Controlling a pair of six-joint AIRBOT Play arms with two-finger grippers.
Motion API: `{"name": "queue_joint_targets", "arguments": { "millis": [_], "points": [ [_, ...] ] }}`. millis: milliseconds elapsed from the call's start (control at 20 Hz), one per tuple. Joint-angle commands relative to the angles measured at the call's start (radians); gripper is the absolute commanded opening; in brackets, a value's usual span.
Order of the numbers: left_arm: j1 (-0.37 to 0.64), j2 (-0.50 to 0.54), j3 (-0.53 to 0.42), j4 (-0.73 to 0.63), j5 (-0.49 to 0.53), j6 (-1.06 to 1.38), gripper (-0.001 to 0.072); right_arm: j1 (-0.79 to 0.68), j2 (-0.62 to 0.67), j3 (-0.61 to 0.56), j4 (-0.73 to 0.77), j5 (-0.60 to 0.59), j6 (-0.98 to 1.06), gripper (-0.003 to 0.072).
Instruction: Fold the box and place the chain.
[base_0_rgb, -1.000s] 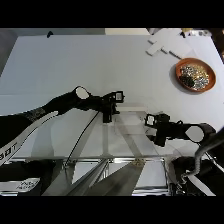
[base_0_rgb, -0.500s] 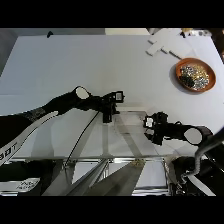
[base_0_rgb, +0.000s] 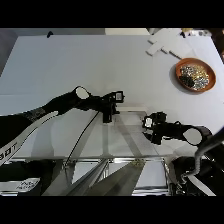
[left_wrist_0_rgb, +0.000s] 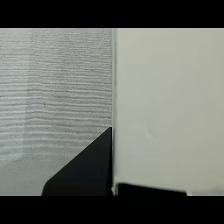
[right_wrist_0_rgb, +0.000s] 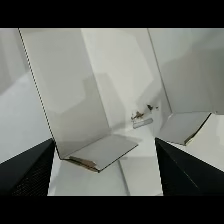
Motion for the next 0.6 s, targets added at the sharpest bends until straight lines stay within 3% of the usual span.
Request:
{"name": "queue_joint_targets", "arguments": {
  "millis": [0, 350, 550],
  "points": [
    [0.0, -0.001, 0.0, 0.0, 0.0, 0.0, 0.0012, -0.009, -0.001, 0.01, 0.029, -0.007, -0.045, 0.0696],
    [0.0, -0.001, 0.0, 0.0, 0.0, 0.0, 0.0012, -0.107, -0.072, 0.031, 0.155, 0.041, -0.228, 0.0695],
    [0.0, -0.001, 0.0, 0.0, 0.0, 0.0, 0.0012, -0.176, -0.158, 0.115, 0.155, 0.095, -0.25, 0.0695]
  ]
}}
